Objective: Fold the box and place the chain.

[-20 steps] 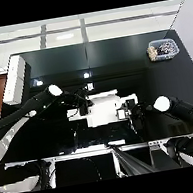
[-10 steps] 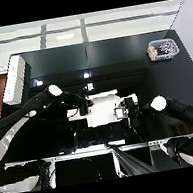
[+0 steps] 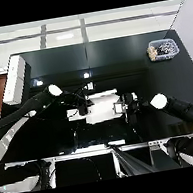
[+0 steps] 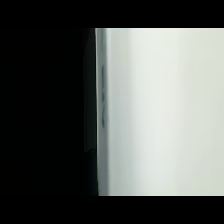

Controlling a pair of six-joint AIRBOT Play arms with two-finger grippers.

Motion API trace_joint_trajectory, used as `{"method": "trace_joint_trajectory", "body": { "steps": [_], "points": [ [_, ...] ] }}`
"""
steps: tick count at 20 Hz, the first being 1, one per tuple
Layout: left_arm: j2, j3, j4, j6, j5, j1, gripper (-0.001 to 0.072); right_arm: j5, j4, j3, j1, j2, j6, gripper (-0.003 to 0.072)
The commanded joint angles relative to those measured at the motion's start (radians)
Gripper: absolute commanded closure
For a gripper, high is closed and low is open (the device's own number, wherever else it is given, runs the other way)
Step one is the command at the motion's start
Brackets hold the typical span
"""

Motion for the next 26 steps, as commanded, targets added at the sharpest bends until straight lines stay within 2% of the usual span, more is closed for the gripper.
{"method": "trace_joint_trajectory", "body": {
  "steps": [1, 5, 10, 19, 23, 26],
  "points": [
    [0.001, -0.001, 0.000, 0.003, 0.001, 0.001, 0.0684, 0.000, 0.003, 0.019, 0.000, 0.025, 0.013, -0.0025],
    [0.001, -0.001, 0.000, 0.003, 0.001, 0.001, 0.0684, -0.021, 0.009, 0.032, -0.001, 0.026, 0.024, -0.0025],
    [0.001, -0.001, 0.001, 0.003, 0.000, 0.001, 0.0683, 0.000, 0.063, 0.066, -0.098, 0.024, 0.040, -0.0025],
    [0.001, -0.001, 0.001, 0.003, -0.003, 0.001, 0.0684, 0.010, 0.201, 0.082, -0.122, -0.042, -0.127, -0.0025],
    [0.001, -0.001, 0.003, 0.013, -0.009, 0.001, 0.0683, 0.119, 0.243, 0.083, -0.130, -0.056, -0.176, -0.0025],
    [0.004, 0.000, 0.002, 0.052, -0.040, 0.000, 0.0684, 0.136, 0.245, 0.083, -0.131, -0.065, -0.174, -0.0025]
  ]
}}
